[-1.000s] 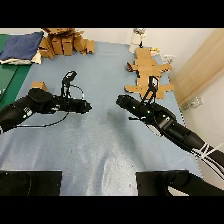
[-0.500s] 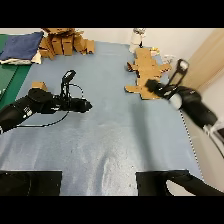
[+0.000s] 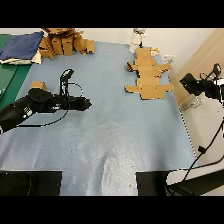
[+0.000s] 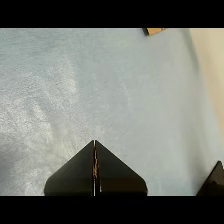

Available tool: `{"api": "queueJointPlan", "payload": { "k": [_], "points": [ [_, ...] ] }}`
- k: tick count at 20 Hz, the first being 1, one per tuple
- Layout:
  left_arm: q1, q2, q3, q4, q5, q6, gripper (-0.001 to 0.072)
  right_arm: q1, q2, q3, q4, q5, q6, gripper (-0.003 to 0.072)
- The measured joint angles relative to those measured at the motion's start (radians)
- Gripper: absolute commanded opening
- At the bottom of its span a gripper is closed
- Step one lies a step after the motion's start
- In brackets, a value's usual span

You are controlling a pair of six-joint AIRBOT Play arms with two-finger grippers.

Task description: Fold the box.

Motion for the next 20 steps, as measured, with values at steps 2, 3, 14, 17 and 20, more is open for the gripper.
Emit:
{"api": "queueJointPlan", "payload": {
  "k": [2, 3, 14, 17, 20],
  "points": [
    [0.000, 0.000, 0.000, 0.000, 0.006, -0.010, 0.0012, -0.034, -0.090, 0.072, 0.092, 0.042, -0.102, 0.0475],
    [0.000, 0.000, 0.000, 0.000, 0.006, -0.013, 0.0012, -0.042, -0.128, 0.103, 0.128, 0.057, -0.147, 0.0475],
    [0.000, 0.000, 0.000, 0.000, 0.010, -0.020, 0.0012, -0.053, -0.394, 0.269, 0.258, 0.146, -0.325, 0.0458],
    [0.000, 0.000, 0.000, 0.000, 0.011, -0.020, 0.0012, -0.053, -0.408, 0.287, 0.267, 0.171, -0.349, 0.0414],
    [0.000, 0.000, 0.000, 0.000, 0.011, -0.021, 0.0012, -0.053, -0.413, 0.305, 0.275, 0.188, -0.359, 0.0346]
  ]
}}
